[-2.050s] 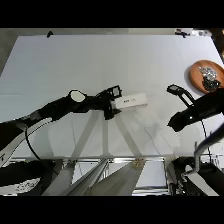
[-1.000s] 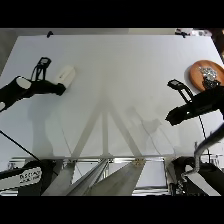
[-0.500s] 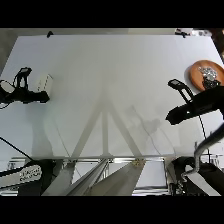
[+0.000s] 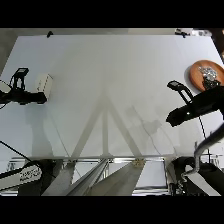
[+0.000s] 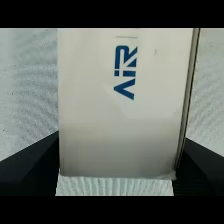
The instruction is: Fold the box and place the chain.
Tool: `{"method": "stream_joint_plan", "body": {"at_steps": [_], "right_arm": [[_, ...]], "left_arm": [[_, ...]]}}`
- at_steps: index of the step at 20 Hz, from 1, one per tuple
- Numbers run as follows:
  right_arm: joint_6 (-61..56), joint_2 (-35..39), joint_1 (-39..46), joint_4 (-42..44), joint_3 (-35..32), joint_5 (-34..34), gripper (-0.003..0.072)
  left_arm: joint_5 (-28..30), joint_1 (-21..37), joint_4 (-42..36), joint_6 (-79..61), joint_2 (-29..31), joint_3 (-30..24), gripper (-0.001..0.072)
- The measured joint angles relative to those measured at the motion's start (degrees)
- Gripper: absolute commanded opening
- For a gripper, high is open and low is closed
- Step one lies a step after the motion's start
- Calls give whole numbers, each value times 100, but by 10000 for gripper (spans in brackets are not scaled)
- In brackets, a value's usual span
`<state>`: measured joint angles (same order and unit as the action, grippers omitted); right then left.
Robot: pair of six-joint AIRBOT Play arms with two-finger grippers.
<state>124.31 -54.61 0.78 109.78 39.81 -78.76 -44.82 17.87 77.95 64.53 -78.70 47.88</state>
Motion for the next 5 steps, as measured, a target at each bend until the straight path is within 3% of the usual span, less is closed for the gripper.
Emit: {"method": "stream_joint_plan", "body": {"at_steps": [5], "right_arm": [[0,0,0,-2,0,-4,8]], "left_arm": [[-15,0,-13,0,9,0,698]]}}
